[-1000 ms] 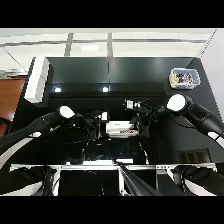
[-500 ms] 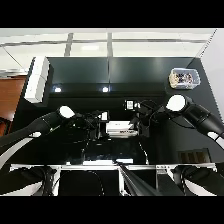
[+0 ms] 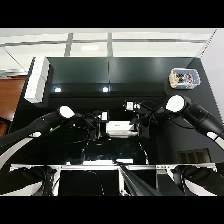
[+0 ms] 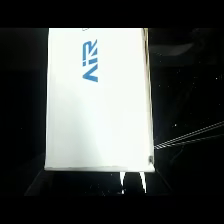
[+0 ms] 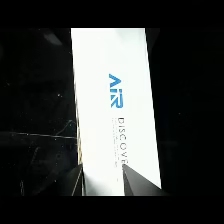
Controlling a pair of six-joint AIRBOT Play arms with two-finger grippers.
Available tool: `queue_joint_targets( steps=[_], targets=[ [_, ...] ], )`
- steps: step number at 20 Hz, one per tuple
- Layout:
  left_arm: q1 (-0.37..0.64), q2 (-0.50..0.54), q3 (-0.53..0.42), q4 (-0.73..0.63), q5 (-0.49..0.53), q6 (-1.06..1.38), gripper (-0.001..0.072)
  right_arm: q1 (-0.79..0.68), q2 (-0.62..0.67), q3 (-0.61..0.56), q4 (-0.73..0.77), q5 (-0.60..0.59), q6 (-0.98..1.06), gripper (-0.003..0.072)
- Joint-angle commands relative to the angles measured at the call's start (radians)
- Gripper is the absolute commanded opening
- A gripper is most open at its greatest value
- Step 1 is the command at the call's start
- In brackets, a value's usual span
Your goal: Fold the box and place the chain.
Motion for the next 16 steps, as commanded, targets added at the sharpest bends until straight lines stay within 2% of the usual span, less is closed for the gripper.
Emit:
queue_joint_targets(
  steps=[1,10,13,15,16],
  targets=[
    [-0.001,0.0,0.001,0.0,0.0,0.001,0.0423,0.001,-0.003,-0.02,-0.007,0.002,0.002,0.0288],
    [-0.001,0.0,0.001,0.0,0.0,0.0,0.0423,-0.001,0.023,0.002,-0.003,0.037,0.058,0.0288],
    [-0.001,0.0,0.001,0.0,0.0,0.0,0.0423,-0.029,0.088,0.055,0.008,0.047,0.328,0.0288],
    [-0.001,0.0,0.001,0.0,0.0,0.0,0.0423,-0.047,0.105,0.053,0.052,0.077,0.606,0.0286],
    [-0.001,0.0,0.001,0.0,0.0,0.0,0.0422,-0.044,0.105,0.038,0.057,0.089,0.728,0.0171]
  ],
)
